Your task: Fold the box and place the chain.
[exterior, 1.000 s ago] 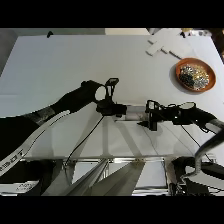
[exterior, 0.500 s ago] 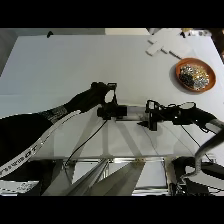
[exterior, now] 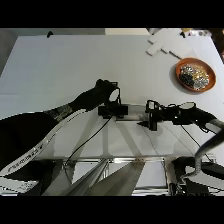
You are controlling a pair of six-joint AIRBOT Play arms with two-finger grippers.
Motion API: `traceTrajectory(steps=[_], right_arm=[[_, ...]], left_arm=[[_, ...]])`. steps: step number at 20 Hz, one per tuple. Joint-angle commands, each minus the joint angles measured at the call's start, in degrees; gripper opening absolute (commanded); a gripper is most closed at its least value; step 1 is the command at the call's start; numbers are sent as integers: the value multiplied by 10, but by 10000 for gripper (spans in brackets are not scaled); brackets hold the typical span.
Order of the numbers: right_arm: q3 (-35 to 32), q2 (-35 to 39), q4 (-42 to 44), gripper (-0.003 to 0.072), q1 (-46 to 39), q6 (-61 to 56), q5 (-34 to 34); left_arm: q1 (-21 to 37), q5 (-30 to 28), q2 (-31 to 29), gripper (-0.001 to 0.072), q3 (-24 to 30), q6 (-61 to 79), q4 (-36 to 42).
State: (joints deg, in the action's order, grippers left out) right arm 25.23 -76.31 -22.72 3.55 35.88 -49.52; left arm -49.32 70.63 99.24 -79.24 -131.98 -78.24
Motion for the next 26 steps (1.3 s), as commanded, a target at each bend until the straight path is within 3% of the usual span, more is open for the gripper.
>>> traceTrajectory(steps=[1,5,6,13,15,18,19,20,25,26], right_arm=[[0,0,0,399,0,0,0],[0,0,0,399,0,0,0],[0,0,0,399,0,0,0],[0,0,0,399,0,0,0],[0,0,0,399,0,0,0],[0,0,0,399,0,0,0],[0,0,0,399,0,0,0],[0,0,0,399,0,0,0],[0,0,0,399,0,0,0],[0,0,0,399,0,0,0]], left_arm=[[-8,18,16,456,-23,-1,-3],[-16,20,23,443,-24,-7,-15],[-16,23,24,349,-24,-6,-16],[-20,23,24,241,-24,-36,-22],[-20,22,24,137,-24,-36,-23],[-18,20,24,122,-24,-37,-24],[-17,20,24,37,-24,-43,-27],[-17,20,24,7,-24,-56,-34],[-18,20,24,5,-24,-63,-38],[-18,20,24,52,-24,-60,-38]])
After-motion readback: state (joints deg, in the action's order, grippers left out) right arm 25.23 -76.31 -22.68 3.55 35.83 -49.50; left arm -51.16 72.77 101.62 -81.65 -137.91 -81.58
